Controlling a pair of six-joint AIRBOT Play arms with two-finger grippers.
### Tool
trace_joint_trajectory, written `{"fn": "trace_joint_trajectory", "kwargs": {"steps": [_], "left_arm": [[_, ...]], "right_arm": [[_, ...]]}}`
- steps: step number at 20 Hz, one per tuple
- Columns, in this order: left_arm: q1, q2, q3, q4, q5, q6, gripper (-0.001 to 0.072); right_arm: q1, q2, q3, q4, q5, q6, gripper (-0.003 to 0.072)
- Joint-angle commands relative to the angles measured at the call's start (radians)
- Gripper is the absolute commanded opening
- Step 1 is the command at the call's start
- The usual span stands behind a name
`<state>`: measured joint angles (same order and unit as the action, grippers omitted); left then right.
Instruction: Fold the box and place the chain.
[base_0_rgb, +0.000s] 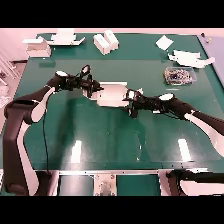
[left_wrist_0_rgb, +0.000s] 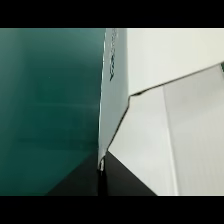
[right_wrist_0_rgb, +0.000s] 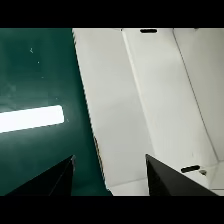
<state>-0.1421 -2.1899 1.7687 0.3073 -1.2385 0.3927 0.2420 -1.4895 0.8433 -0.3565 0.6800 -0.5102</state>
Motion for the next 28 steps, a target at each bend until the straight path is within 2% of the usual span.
{"fn": "trace_joint_trajectory", "kwargs": {"steps": [1, 5, 10, 15, 18, 20, 21, 23, 28], "left_arm": [[0.0, 0.0, 0.0, 0.0, 0.0, 0.0, 0.002], [0.0, 0.0, 0.0, 0.0, 0.0, 0.0, 0.002], [0.0, 0.0, 0.0, 0.0, 0.0, 0.0, 0.002], [0.0, 0.0, 0.0, 0.0, -0.001, 0.0, 0.002], [0.0, 0.0, 0.0, 0.0, -0.002, 0.0, 0.002], [0.0, 0.0, 0.0, 0.0, -0.003, 0.0, 0.002], [0.0, 0.0, 0.0, 0.0, -0.003, 0.0, 0.002], [0.0, 0.0, 0.0, 0.0, -0.003, 0.0, 0.002], [0.0, 0.0, 0.0, 0.0, -0.003, 0.0, 0.002]], "right_arm": [[0.0, -0.005, -0.002, -0.021, -0.009, 0.008, 0.0523], [0.001, -0.026, 0.0, -0.013, -0.078, -0.012, 0.0523], [0.001, -0.032, 0.004, 0.147, -0.133, -0.182, 0.0523], [-0.002, -0.031, 0.059, 0.166, -0.16, -0.19, 0.0523], [-0.015, -0.031, 0.095, 0.167, -0.159, -0.19, 0.0524], [-0.018, -0.032, 0.103, 0.178, -0.154, -0.179, 0.0555], [-0.019, -0.036, 0.104, 0.177, -0.146, -0.179, 0.06], [-0.024, -0.052, 0.113, 0.177, -0.144, -0.179, 0.0602], [-0.074, -0.099, 0.177, 0.169, -0.043, -0.177, 0.0603]]}}
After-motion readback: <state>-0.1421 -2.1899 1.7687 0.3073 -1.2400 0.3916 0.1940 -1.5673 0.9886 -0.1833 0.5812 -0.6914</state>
